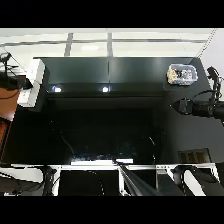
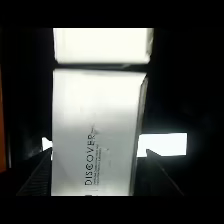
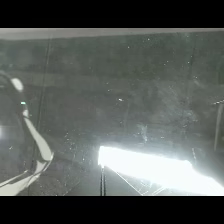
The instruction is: Fold the box and place the chain.
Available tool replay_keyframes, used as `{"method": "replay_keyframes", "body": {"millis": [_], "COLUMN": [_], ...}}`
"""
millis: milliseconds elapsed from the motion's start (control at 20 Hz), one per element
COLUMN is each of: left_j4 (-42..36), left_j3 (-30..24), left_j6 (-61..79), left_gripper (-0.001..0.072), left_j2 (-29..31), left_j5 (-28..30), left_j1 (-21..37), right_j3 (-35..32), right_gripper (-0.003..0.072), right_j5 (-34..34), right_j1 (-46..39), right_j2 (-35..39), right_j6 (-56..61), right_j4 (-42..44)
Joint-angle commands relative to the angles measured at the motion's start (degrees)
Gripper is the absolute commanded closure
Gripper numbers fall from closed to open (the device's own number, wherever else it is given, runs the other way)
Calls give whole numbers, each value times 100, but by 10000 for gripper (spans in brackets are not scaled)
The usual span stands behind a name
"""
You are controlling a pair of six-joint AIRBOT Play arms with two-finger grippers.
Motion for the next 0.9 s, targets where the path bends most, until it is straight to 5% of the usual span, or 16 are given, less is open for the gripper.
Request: {"method": "replay_keyframes", "body": {"millis": [0,50,150,350,550,700,850], "left_j4": [-142,-313,-1204,-2111,-1836,-1368,-1432], "left_j3": [1106,1456,1762,807,-1545,-3560,-5064], "left_j6": [-581,-1012,-1241,-931,-568,-632,-621], "left_gripper": [-3,46,687,689,689,687,687], "left_j2": [-17,9,212,1261,3001,4476,5563], "left_j5": [-1296,-1624,-2225,-1888,-4,1196,1703], "left_j1": [-61,-59,-114,-1073,-2415,-3008,-3003], "right_j3": [0,0,0,-46,-114,-127,-190], "right_gripper": [671,670,671,671,671,671,671], "right_j5": [20,15,74,-835,-2409,-2702,-2704], "right_j1": [20,20,144,973,1716,2020,2041], "right_j2": [-2,-2,-2,-4,-7,-76,-358], "right_j6": [31,48,177,166,127,129,136], "right_j4": [2,2,39,-155,-369,-968,-2109]}}
